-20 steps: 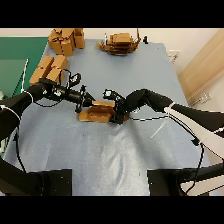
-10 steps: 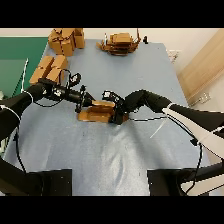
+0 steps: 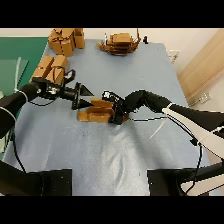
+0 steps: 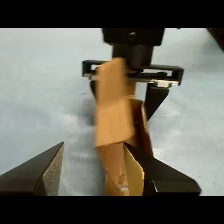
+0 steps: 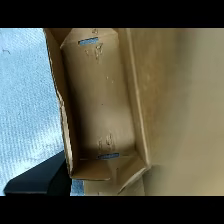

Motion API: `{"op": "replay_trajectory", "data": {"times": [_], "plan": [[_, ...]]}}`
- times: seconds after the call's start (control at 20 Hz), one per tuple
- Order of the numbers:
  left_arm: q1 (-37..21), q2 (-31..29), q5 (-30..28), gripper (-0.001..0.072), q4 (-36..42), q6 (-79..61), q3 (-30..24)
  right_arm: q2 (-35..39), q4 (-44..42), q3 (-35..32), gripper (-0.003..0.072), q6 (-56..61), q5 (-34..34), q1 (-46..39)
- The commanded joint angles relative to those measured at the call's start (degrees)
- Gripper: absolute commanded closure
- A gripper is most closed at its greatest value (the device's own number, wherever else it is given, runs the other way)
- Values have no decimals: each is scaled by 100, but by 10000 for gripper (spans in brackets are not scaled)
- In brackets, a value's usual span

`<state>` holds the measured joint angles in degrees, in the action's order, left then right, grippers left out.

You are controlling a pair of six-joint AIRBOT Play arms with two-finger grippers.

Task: Fold the box.

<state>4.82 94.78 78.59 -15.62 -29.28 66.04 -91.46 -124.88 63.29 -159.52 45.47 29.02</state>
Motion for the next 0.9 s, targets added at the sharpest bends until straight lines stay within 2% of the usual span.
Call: {"op": "replay_trajectory", "data": {"times": [0.0,0.05,0.15,0.25,0.35,0.45,0.55,0.65,0.75,0.85], "plan": [[-610,-284,26,285,-203,439,7,-2,20,-2,530,4,4,0],[-815,-411,282,679,-444,778,9,0,20,-2,530,4,4,0],[-1064,-621,909,693,-914,1902,-28,0,20,-2,530,4,0,0],[-916,-894,1010,695,-1436,2883,-254,-2,20,-2,530,4,2,0],[-461,-1303,328,695,-1709,2870,-702,-2,17,-2,530,4,0,0],[133,-1528,-223,694,-1574,2885,-962,0,17,-2,530,4,-4,0],[780,-1528,-820,694,-1335,2885,-964,0,17,-2,530,4,0,0],[1283,-1526,-1937,693,-1110,2870,-960,-2,17,-2,530,4,0,0],[1567,-1491,-2918,693,-927,2870,-848,-2,17,-2,530,4,-2,0],[1694,-1320,-3357,693,-857,2887,-625,0,17,-2,530,4,4,0]]}}
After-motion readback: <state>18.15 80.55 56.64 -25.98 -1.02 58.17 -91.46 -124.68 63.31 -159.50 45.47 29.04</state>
